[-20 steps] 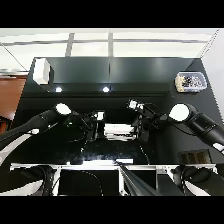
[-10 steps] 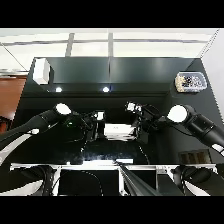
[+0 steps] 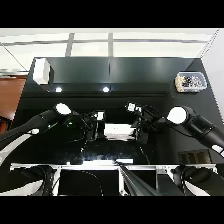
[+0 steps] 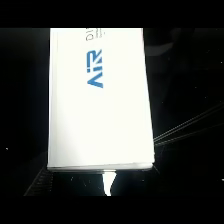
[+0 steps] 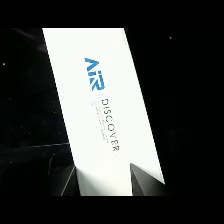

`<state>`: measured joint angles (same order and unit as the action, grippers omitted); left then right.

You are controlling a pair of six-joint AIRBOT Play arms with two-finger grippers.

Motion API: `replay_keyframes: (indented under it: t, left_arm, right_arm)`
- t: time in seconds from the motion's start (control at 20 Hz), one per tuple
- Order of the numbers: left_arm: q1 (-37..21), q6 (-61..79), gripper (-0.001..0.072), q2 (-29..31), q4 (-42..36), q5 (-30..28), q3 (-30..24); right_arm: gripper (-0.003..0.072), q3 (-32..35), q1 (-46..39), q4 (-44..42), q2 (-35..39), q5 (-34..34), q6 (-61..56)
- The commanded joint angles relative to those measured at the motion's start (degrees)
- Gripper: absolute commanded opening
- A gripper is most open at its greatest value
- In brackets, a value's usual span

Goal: Fold the box and place the chain.

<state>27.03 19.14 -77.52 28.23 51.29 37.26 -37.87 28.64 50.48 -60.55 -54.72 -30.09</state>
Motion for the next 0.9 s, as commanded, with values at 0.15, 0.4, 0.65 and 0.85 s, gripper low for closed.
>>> replay_keyframes:
  t: [0.15, 0.4, 0.65, 0.85]
  left_arm:
    - [0.0, 0.0, 0.0459, 0.0, 0.0, 0.0, 0.0]
    - [0.0, 0.0, 0.0458, 0.0, 0.0, 0.0, 0.0]
    - [0.0, 0.0, 0.0458, 0.0, 0.0, 0.0, 0.0]
    - [0.0, 0.0, 0.0458, 0.0, 0.0, 0.0, 0.0]
  right_arm:
    - [0.0387, 0.6, -0.1, 0.5, 0.1, -0.2, -1.3]
    - [0.0387, -1.5, -0.1, 0.6, 2.8, -1.0, -9.9]
    - [0.0092, -1.5, -0.7, -0.2, 5.5, -5.6, -30.0]
    - [0.0009, 4.3, -0.7, -17.3, 4.4, 1.0, -31.6]
